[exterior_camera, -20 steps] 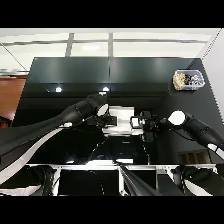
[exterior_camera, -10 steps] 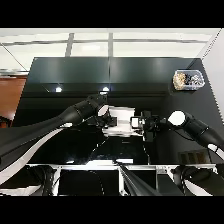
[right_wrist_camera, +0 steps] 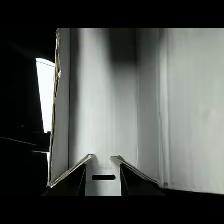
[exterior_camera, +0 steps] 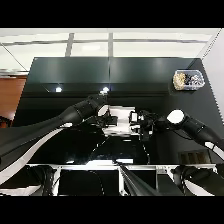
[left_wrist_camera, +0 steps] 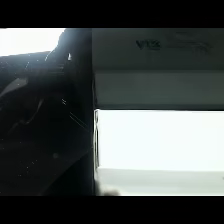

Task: Fold the box and place the chain.

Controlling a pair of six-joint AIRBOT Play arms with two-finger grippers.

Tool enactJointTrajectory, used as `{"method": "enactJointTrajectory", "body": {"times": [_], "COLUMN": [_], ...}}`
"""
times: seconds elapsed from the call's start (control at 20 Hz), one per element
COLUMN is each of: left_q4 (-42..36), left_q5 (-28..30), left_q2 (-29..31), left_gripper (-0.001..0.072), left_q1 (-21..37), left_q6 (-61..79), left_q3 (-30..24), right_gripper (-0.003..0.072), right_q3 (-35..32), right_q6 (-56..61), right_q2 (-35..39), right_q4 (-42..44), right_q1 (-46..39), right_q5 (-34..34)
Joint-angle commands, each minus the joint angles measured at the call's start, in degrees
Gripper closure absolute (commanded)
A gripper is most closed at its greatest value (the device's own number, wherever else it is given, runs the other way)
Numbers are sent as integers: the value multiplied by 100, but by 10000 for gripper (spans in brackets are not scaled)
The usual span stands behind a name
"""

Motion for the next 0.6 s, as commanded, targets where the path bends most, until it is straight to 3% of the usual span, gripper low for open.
{"method": "enactJointTrajectory", "body": {"times": [0.0,0.4,0.5,0.55], "left_q4": [-13,-2,-2,-2], "left_q5": [33,42,44,46], "left_q2": [0,0,0,0], "left_gripper": [684,683,684,684], "left_q1": [-2,-2,-2,-2], "left_q6": [-9,-9,-9,-9], "left_q3": [2,2,2,2], "right_gripper": [441,439,173,177], "right_q3": [2,2,2,2], "right_q6": [2,205,330,511], "right_q2": [-160,-457,-455,-455], "right_q4": [400,498,610,597], "right_q1": [4,4,4,4], "right_q5": [-2,-70,-66,-55]}}
